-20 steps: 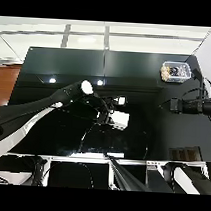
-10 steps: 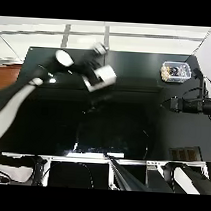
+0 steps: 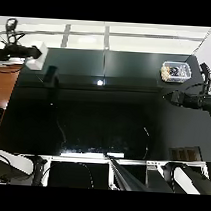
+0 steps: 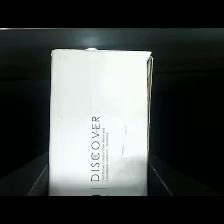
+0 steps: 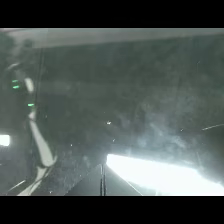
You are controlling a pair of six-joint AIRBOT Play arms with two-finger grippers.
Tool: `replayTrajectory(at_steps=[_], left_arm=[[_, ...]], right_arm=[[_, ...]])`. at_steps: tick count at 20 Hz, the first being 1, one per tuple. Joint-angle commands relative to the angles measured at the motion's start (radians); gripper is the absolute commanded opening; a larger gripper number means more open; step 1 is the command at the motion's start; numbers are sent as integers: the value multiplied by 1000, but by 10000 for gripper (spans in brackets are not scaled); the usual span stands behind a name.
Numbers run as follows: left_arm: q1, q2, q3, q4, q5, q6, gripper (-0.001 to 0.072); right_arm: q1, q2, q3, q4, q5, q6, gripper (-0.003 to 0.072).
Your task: Fold the box and place the chain.
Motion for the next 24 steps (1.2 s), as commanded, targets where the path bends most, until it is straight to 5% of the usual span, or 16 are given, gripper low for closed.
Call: replayTrajectory(at_steps=[1,5,6,7,11,12,13,14,16,18,22,24], left_arm=[[66,-115,100,123,-22,-121,350],[49,-185,158,193,-47,-129,358],[47,-184,168,219,-50,-129,446],[44,-180,196,252,-73,-129,676],[26,-174,476,396,-397,-271,714],[24,-159,516,394,-465,-346,616],[22,-125,516,392,-521,-430,267],[19,-82,484,359,-570,-482,31],[-2,31,336,224,-591,-511,24],[-77,193,107,186,-496,-490,24],[-332,632,-546,187,-44,-439,25],[-449,824,-847,213,89,-307,25]], right_arm=[[0,-3,0,6,-27,23,16],[32,-3,0,5,-26,43,15],[44,-3,0,5,-26,43,16],[53,-3,0,5,-26,43,15],[70,-3,0,5,-35,43,15],[70,-3,0,5,-43,43,15],[70,-3,0,6,-51,43,15],[70,-3,0,5,-57,43,15],[70,-3,0,1,-58,40,15],[70,-3,-1,-10,-58,40,15],[73,-3,-77,-53,-143,29,15],[90,-3,-143,-123,-266,25,15]])
